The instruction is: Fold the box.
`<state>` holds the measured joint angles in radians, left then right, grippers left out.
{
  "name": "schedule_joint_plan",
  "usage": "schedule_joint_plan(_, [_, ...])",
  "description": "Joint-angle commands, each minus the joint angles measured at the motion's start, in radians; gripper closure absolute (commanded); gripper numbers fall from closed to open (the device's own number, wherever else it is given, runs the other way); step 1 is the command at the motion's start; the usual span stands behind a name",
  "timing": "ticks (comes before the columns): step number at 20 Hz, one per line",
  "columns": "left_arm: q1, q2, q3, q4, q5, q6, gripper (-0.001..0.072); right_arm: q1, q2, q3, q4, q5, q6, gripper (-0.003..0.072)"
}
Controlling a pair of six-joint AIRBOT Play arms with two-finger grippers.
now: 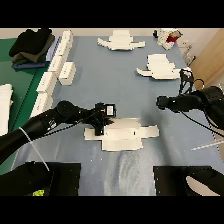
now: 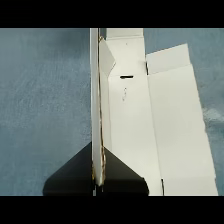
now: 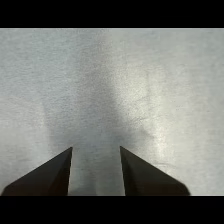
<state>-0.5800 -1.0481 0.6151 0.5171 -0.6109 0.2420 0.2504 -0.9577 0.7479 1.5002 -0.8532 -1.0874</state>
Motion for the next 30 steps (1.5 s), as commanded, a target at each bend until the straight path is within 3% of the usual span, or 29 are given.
schedule_joint_plan(1, [0.008, -0.001, 0.006, 0.007, 0.003, -0.022, 0.0695, 0.001, -0.001, 0.001, 0.000, 0.019, 0.015, 0.0220])
schedule_joint_plan(4, [0.008, -0.001, 0.006, 0.007, 0.111, -0.023, 0.0696, 0.001, -0.001, 0.001, 0.004, 0.026, 0.016, 0.0220])
schedule_joint_plan(7, [0.006, -0.001, 0.006, 0.007, 0.013, -0.059, 0.0696, 0.001, -0.001, 0.001, 0.008, 0.026, 0.016, 0.0220])
schedule_joint_plan(12, [0.005, 0.010, 0.006, -0.132, 0.045, 0.084, 0.0701, 0.001, -0.001, 0.001, 0.009, 0.026, 0.018, 0.0220])
schedule_joint_plan(16, [-0.025, 0.058, -0.037, -0.143, 0.047, 0.139, 0.0703, 0.001, -0.001, 0.001, 0.018, 0.026, 0.018, 0.0220])
schedule_joint_plan(19, [-0.075, 0.145, -0.105, -0.146, 0.193, 0.189, 0.0703, 0.001, -0.003, 0.001, 0.018, 0.026, 0.018, 0.0220])
schedule_joint_plan(23, [-0.137, 0.174, -0.205, -0.177, 0.276, 0.204, 0.0703, 0.001, -0.003, 0.001, 0.022, 0.039, 0.018, 0.0220])
schedule_joint_plan(30, [-0.163, 0.147, -0.240, -0.229, 0.296, 0.204, 0.0701, 0.001, -0.003, 0.001, 0.034, 0.052, 0.018, 0.0220])
